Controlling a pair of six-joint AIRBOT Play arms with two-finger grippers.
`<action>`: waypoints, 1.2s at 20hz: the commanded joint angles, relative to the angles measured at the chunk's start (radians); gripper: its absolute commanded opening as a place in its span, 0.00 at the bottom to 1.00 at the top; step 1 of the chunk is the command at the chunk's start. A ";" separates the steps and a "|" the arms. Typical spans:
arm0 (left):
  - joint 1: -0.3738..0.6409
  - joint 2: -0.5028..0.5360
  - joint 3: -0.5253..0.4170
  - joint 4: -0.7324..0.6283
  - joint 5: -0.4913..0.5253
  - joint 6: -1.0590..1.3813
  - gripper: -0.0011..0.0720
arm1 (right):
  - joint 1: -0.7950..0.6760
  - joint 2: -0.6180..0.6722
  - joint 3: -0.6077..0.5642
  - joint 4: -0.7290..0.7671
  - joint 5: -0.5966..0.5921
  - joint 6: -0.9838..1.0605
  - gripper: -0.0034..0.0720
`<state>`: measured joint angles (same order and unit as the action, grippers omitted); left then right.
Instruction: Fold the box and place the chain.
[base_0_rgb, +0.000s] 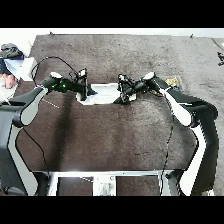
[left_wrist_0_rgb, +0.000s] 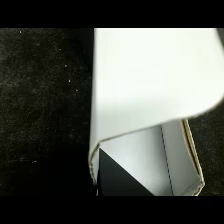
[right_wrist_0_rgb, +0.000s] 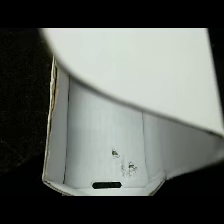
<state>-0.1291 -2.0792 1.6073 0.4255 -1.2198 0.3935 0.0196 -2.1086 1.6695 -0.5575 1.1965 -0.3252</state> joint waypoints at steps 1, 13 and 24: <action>0.000 0.000 0.000 0.000 -0.003 0.000 0.03 | 0.001 -0.001 0.001 0.000 0.000 0.000 0.54; 0.102 0.071 0.004 -0.008 -0.100 -0.109 0.62 | 0.001 -0.001 0.001 0.000 0.000 0.000 0.54; 0.117 0.298 -0.052 -0.013 -0.217 -0.264 0.02 | 0.001 -0.001 0.001 0.000 0.001 0.000 0.54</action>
